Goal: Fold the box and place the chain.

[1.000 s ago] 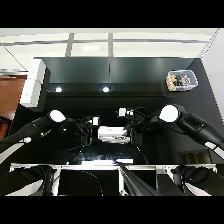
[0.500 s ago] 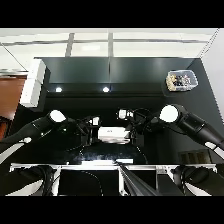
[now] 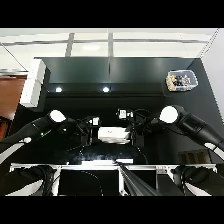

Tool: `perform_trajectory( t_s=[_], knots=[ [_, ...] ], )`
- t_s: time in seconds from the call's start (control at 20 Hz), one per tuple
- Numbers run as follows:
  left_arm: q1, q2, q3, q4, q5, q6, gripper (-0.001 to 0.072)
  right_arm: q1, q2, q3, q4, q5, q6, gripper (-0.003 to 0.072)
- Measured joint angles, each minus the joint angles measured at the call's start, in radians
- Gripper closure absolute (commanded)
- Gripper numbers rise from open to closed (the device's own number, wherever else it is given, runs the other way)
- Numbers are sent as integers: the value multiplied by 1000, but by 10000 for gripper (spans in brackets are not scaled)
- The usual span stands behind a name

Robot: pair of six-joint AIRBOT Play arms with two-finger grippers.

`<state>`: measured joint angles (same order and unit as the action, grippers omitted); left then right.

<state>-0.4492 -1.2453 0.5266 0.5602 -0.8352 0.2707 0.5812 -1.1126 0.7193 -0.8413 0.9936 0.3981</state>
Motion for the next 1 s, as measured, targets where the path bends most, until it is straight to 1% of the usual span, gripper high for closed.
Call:
perform_trajectory(
  t_s=[0.55, 0.85, 1.0],
  knots=[
    [0, 0, 0, 0, 0, 0, 211, 0, 0, -11, -2, -14, 26, 334],
    [0, 0, 0, 0, -2, -1, 211, -3, 0, 30, -5, 20, 156, 334],
    [0, 0, 0, 0, -3, -1, 211, -22, 0, 71, 3, 85, 271, 343]
  ],
)
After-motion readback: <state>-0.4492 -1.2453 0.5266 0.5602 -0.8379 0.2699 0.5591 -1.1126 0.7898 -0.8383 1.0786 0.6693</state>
